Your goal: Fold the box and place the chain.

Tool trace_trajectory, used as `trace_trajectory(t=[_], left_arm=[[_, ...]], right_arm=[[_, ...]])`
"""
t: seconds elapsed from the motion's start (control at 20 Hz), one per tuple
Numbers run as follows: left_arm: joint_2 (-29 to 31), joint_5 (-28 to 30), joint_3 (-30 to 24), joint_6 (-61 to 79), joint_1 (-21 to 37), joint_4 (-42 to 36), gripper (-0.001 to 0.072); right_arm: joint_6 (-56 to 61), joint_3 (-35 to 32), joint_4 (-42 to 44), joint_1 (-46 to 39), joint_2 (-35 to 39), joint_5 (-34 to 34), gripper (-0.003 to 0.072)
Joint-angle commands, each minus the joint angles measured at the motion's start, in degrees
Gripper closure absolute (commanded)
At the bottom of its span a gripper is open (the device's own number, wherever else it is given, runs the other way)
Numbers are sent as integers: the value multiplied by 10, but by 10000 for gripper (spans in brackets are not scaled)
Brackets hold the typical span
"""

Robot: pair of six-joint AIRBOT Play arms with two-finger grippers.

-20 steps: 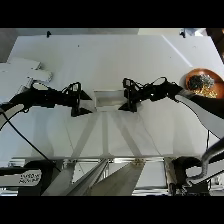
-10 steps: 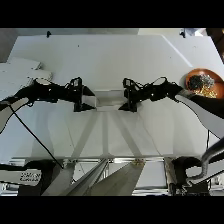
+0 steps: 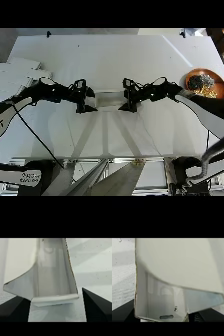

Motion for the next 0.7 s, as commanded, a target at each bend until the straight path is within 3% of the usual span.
trace_trajectory(t=[0.0,0.65], left_arm=[[-13,30,0,-20,-12,14,11],[-24,91,3,-59,-45,27,21]], right_arm=[[0,0,0,0,0,-1,169],[0,0,0,0,0,-1,169]])
